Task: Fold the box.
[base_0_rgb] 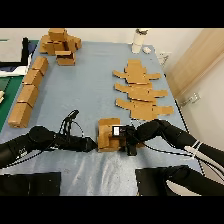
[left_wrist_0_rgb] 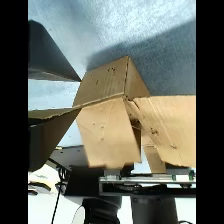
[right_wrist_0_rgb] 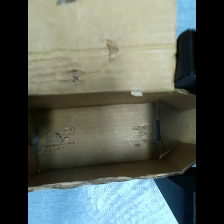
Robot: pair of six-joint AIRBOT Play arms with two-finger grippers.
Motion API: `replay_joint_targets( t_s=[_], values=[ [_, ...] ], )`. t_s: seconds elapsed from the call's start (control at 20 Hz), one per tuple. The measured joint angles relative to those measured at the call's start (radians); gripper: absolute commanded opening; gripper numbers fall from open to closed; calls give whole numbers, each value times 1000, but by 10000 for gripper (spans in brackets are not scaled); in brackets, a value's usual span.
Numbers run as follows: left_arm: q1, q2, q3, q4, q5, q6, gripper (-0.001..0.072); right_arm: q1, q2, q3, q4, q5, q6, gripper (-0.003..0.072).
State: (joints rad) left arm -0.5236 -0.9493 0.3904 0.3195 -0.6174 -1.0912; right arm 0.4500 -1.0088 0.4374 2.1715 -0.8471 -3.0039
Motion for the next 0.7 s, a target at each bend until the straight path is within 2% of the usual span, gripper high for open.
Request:
replay_joint_targets(
  t_s=[0.4, 0.5, 0.7],
  values=[
    [1, -2, 18, -11, 29, 4, 270, 0, 0, 0, 0, 0, 0, 495],
    [1, -2, 19, -16, 51, 6, 492, 0, 0, 0, 0, 0, 0, 495],
    [1, -2, 20, -24, 74, 18, 489, 0, 0, 0, 0, 0, 0, 495]
  ],
)
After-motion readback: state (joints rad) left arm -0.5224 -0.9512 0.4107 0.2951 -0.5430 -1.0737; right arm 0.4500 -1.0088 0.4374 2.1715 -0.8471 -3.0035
